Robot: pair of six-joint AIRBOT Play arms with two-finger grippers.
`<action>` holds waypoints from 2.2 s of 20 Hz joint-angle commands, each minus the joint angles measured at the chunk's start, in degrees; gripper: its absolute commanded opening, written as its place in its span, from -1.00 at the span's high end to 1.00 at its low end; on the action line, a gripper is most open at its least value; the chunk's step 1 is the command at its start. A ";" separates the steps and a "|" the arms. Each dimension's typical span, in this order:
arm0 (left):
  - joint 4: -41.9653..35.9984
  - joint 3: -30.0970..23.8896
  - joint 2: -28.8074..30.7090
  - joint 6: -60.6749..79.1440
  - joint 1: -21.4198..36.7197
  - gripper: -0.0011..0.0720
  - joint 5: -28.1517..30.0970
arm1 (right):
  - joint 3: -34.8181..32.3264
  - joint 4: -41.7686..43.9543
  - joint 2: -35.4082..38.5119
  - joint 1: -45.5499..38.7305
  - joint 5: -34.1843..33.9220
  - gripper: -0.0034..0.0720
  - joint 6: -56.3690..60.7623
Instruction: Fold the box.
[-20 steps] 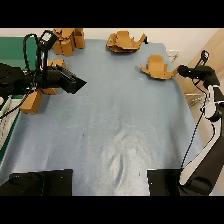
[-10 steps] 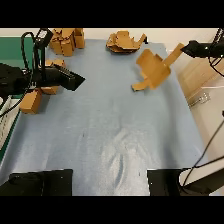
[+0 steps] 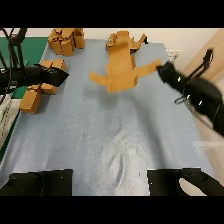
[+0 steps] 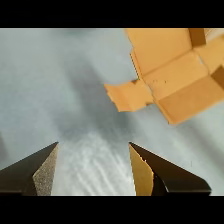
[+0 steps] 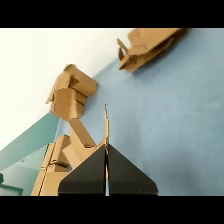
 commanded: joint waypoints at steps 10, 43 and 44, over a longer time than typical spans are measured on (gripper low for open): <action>1.97 -2.86 -2.78 0.07 3.04 -0.90 -4.22 | -10.84 -3.30 -10.27 24.55 23.96 0.92 15.06; -3.48 34.42 -52.74 5.22 -3.74 -0.90 -16.33 | -6.88 -17.79 -6.54 2.25 -26.91 0.02 7.50; -3.26 34.42 -52.89 5.22 -4.07 -0.90 -16.50 | -5.99 -17.81 -7.45 2.32 -27.12 -0.01 7.52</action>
